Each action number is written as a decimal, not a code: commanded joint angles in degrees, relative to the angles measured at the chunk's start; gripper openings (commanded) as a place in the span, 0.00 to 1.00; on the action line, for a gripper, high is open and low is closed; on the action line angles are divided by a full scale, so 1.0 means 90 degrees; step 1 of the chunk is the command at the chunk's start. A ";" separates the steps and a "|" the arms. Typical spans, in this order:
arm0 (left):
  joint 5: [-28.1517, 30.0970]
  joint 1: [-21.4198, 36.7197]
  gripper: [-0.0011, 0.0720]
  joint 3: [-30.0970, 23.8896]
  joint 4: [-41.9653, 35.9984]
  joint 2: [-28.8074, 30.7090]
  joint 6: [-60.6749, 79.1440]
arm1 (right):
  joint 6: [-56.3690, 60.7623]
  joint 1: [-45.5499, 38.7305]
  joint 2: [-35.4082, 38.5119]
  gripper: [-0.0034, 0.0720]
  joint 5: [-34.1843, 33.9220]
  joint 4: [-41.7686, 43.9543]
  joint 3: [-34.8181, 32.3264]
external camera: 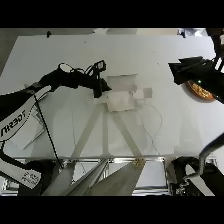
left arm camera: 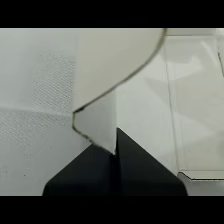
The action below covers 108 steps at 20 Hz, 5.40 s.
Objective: Fold the box and place the chain.
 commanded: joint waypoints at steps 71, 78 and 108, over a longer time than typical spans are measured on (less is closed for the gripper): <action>0.0211 -0.0005 0.03 0.0204 0.0299 -0.0372 0.0209 | -0.5280 0.1933 -0.3645 0.96 0.0498 0.0517 -0.0571; 0.0211 -0.0005 0.03 0.0204 0.0299 -0.0372 0.0209 | -0.5032 0.2137 -0.3723 0.96 -0.0818 0.1681 -0.0566; 0.0214 -0.0005 0.03 0.0204 0.0299 -0.0372 0.0209 | -0.6088 0.1270 -0.4898 0.96 0.1137 0.1513 0.1416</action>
